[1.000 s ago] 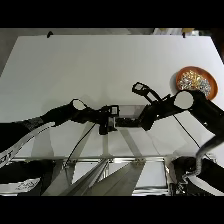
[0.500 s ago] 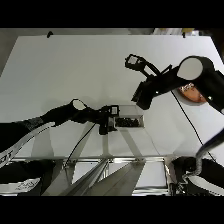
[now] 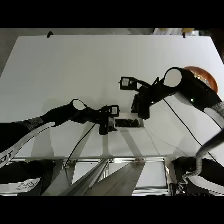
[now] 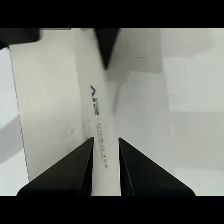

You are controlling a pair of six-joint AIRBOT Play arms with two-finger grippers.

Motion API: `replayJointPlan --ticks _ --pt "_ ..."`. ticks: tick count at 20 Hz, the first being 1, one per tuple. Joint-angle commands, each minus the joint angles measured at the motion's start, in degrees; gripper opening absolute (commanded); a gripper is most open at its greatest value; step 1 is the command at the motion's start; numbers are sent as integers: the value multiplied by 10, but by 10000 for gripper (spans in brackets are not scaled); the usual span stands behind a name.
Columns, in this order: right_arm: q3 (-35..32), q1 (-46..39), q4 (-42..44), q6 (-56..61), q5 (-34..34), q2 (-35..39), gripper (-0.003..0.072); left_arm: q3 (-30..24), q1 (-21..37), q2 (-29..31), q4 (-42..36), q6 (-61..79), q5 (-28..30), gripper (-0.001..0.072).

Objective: Fold the box and place the chain.

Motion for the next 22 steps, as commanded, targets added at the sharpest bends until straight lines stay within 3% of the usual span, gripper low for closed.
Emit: replayJointPlan --ticks 1,8,10,17,19,22 --pt "-22 28 8 -21 6 10 186 0 0 1 0 0 0 253" --pt "-28 78 -4 -37 -5 38 207 0 0 1 0 0 0 253" --pt "-33 80 -16 -30 -35 38 330 0 0 0 0 0 0 253" --pt "-61 80 -42 -30 -64 38 337 0 0 1 0 0 0 253" --pt "-71 80 -42 -30 -71 38 307 0 0 0 0 0 0 253" --pt "-71 80 -42 -31 -74 38 173 0 0 0 0 0 0 253"
